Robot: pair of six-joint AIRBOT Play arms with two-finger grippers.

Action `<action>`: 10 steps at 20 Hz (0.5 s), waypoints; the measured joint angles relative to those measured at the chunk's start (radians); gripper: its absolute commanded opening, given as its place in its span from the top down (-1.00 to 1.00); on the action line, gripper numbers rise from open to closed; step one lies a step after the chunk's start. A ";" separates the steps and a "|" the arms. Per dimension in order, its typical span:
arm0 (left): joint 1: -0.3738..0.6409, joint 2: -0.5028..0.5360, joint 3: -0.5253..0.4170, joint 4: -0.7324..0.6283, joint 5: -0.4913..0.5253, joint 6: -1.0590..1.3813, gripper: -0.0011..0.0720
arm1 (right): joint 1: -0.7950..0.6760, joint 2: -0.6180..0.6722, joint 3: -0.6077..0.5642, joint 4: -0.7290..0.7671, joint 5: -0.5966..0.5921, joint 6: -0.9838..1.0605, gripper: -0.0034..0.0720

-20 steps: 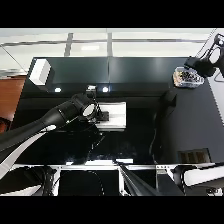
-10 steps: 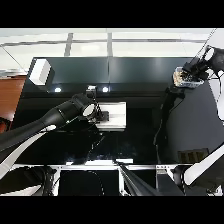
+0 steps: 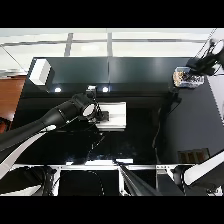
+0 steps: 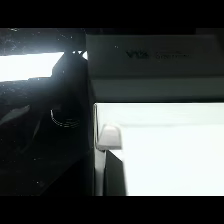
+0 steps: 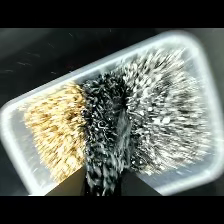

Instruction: Fold the box and place the chain.

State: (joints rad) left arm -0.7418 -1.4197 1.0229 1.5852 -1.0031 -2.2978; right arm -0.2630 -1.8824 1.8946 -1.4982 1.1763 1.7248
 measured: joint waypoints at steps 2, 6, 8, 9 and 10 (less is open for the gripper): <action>0.000 0.000 0.000 0.000 0.000 0.000 0.90 | 0.000 0.085 0.000 0.000 0.013 -0.040 0.88; 0.000 0.000 0.000 0.000 0.000 0.000 0.90 | 0.004 0.273 0.000 0.016 0.042 -0.127 0.88; 0.000 0.000 0.000 0.000 0.000 0.000 0.90 | 0.006 0.366 0.000 0.066 0.042 -0.167 0.88; 0.000 0.000 0.000 0.000 0.000 0.000 0.90 | 0.006 0.408 0.000 0.093 0.043 -0.183 0.88; 0.000 0.000 0.000 0.000 0.000 0.000 0.90 | 0.007 0.453 0.000 0.124 0.043 -0.199 0.88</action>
